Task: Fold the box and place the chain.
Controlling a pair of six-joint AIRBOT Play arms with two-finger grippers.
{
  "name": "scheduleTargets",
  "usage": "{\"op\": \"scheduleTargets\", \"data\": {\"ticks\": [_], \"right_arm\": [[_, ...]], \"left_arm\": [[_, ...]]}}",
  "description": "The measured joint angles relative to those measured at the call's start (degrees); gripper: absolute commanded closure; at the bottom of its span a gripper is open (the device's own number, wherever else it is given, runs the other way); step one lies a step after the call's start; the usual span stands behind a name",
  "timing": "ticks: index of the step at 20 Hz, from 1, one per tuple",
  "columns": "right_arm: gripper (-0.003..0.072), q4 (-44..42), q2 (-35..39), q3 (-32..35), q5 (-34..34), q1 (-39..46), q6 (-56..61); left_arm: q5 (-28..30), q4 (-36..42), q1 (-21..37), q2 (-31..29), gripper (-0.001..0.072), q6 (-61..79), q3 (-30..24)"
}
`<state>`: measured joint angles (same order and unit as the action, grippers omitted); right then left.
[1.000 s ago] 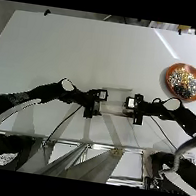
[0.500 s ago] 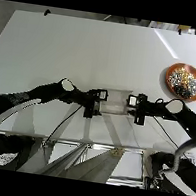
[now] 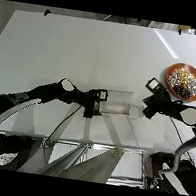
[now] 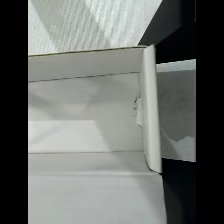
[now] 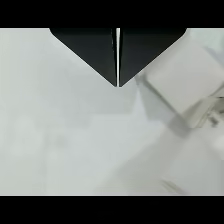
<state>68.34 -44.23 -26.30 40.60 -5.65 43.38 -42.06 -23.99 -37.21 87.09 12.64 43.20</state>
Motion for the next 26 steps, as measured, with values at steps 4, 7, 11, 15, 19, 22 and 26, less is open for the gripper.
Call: {"op": "scheduleTargets", "data": {"ticks": [4,7,11,15,19,22,26], "right_arm": [[0.0674,1.4,-1.9,0.0,2.6,6.2,14.9],[0.0674,-1.7,-6.9,0.0,6.9,7.9,19.4],[0.0675,-9.3,-14.9,0.0,12.0,8.7,21.1],[0.0675,-14.9,-19.0,0.0,14.2,8.9,19.9],[0.0674,-17.5,-20.2,0.0,15.5,9.0,18.6],[0.0672,-19.4,-19.5,0.0,16.6,9.0,16.9],[0.0513,-22.1,-16.5,0.0,17.8,8.9,15.6]], "left_arm": [[0.0,0.0,0.0,0.0,0.0454,0.0,0.0],[0.0,0.0,0.0,0.0,0.0454,-0.1,0.0],[-0.1,0.0,0.0,0.0,0.0454,-0.1,0.0],[-0.2,0.0,0.0,0.0,0.0454,-0.1,0.0],[-0.2,0.0,0.0,0.0,0.0454,-0.1,0.0],[-0.2,0.0,0.0,0.0,0.0454,-0.1,0.0],[-0.2,0.0,0.0,0.0,0.0454,-0.1,0.0]]}}
